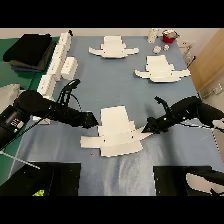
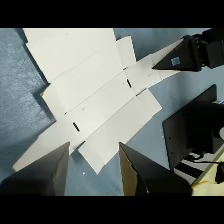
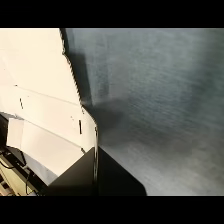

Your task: Fold the box.

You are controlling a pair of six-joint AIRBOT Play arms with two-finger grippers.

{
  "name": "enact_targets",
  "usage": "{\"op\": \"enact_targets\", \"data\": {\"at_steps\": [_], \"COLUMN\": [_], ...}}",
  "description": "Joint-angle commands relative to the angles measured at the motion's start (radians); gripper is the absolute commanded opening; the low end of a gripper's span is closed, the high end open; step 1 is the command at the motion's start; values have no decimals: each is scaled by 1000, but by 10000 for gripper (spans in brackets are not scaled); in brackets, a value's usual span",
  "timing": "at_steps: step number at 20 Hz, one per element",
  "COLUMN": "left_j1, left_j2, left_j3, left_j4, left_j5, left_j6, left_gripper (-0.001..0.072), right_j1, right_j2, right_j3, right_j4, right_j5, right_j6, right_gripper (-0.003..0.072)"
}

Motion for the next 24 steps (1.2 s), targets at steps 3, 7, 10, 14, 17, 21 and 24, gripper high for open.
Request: {"op": "enact_targets", "data": {"at_steps": [3, 7, 10, 14, 17, 21, 24], "left_j1": [138, 334, 333, 280, 258, 256, 256], "left_j2": [-82, -210, -298, -457, -592, -705, -744], "left_j3": [46, 47, 45, 45, 46, 48, 58], "left_j4": [46, 8, -55, -178, -302, -426, -425], "left_j5": [-33, -148, -129, -74, -78, -113, -251], "left_j6": [17, 146, 245, 377, 480, 628, 710], "left_gripper": [488, 489, 488, 487, 486, 485, 323], "right_j1": [110, 235, 294, 321, 325, 325, 325], "right_j2": [78, 346, 470, 483, 483, 483, 483], "right_j3": [-54, -254, -315, -315, -315, -315, -315], "right_j4": [44, 43, 35, 33, 34, 32, 32], "right_j5": [74, 286, 365, 369, 368, 369, 368], "right_j6": [-87, 8, 55, 72, 83, 89, 90], "right_gripper": [1, 1, 1, 1, 1, 1, 1]}}
